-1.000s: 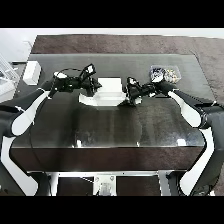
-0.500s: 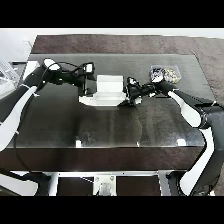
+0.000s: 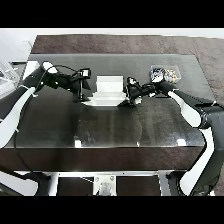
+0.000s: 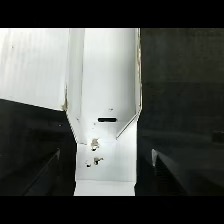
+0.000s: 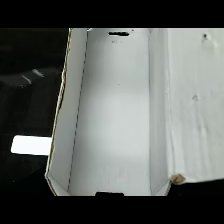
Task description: Fold the box and place the chain.
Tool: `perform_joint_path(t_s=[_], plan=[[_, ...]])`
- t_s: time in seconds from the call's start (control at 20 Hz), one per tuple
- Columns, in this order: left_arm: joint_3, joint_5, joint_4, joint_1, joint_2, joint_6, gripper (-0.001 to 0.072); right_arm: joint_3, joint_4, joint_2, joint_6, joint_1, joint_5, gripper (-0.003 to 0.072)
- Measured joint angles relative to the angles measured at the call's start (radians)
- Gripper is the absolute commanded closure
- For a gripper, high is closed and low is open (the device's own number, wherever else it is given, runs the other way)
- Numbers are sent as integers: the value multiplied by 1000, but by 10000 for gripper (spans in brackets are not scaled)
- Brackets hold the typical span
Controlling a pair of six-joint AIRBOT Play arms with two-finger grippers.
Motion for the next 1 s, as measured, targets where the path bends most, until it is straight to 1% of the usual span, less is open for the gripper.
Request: perform_joint_path(t_s=[0.2, 0.55, 0.6, 0.65, 0.7, 1.0], plan=[[-4, 25, -58, 2, -40, 8, 60, 0, 0, 0, 0, 0, 0, 102], [-5, 45, -76, 2, -79, 16, 61, 0, 0, 0, 0, 0, 0, 102], [-5, 48, -77, 2, -82, 16, 136, 0, 0, 0, 0, 0, 0, 102], [-5, 49, -80, 2, -84, 16, 304, 0, 0, 0, 0, 0, 0, 102], [-5, 51, -80, 2, -85, 19, 352, 0, 0, 0, 0, 0, 0, 102], [-5, 50, -93, 2, -89, 27, 351, 0, 0, 0, 0, 0, 0, 102]])
